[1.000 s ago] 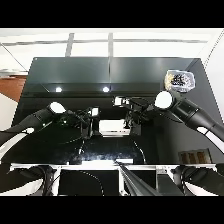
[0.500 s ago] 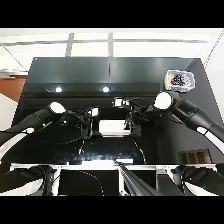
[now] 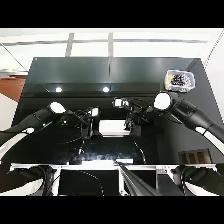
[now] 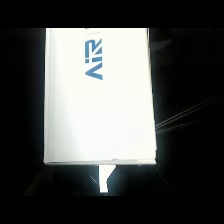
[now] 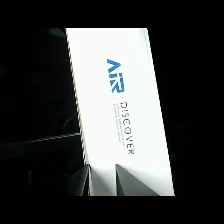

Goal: Fold the box and place the chain.

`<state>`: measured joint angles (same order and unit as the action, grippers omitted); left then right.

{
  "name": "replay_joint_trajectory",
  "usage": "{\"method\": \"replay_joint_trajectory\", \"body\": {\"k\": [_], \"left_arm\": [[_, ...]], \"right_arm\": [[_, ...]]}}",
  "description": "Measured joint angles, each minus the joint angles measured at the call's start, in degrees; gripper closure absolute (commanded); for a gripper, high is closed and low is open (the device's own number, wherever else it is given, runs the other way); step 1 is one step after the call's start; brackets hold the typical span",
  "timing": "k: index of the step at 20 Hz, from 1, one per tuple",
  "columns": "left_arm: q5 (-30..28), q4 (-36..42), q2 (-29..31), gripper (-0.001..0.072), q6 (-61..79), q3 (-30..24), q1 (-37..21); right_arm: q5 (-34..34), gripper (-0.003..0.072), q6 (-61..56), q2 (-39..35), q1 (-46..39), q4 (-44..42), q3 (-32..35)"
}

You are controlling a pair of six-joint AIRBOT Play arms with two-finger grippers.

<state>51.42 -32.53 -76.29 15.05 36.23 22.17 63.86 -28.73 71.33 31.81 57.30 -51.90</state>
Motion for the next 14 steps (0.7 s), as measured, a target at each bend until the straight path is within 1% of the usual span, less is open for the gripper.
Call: {"method": "replay_joint_trajectory", "body": {"k": [8,12,13,14], "left_arm": [[0.07,-0.02,0.00,0.0309,0.00,0.00,0.00],[0.07,0.00,0.00,0.0309,-0.04,0.00,0.00],[0.07,0.00,0.00,0.0308,-0.04,0.00,0.00],[0.07,0.00,0.00,0.0308,-0.04,0.00,0.00]], "right_arm": [[-0.22,0.0475,-1.81,0.66,1.16,0.04,-0.02],[1.60,0.0477,-6.12,-1.31,0.20,0.00,-0.81],[2.40,0.0520,-7.85,-2.21,-0.26,-0.02,-0.94],[3.30,0.0637,-10.12,-3.19,-0.83,-0.22,-1.03]]}}
